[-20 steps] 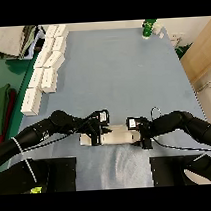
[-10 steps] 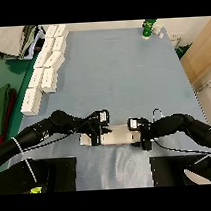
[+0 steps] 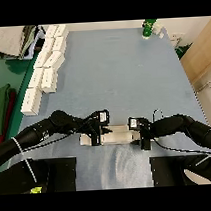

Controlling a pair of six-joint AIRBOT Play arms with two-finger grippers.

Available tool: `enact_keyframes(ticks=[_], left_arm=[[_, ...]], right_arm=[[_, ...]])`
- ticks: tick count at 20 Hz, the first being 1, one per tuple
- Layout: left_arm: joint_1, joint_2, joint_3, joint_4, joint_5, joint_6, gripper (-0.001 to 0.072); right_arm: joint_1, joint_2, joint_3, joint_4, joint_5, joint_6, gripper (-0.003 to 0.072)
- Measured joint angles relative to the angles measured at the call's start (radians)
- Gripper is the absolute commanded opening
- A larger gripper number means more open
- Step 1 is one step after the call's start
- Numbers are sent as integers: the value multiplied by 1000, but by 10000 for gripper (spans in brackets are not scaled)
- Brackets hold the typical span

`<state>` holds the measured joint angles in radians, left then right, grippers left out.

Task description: Fold the box.

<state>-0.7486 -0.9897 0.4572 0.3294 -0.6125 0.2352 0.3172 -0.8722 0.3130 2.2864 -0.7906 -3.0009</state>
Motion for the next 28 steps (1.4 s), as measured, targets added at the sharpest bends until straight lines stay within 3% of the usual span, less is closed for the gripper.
enact_keyframes(ticks=[28], left_arm=[[0,0,1,-1,13,0,13]], right_arm=[[0,0,0,-31,-4,-1,520]])
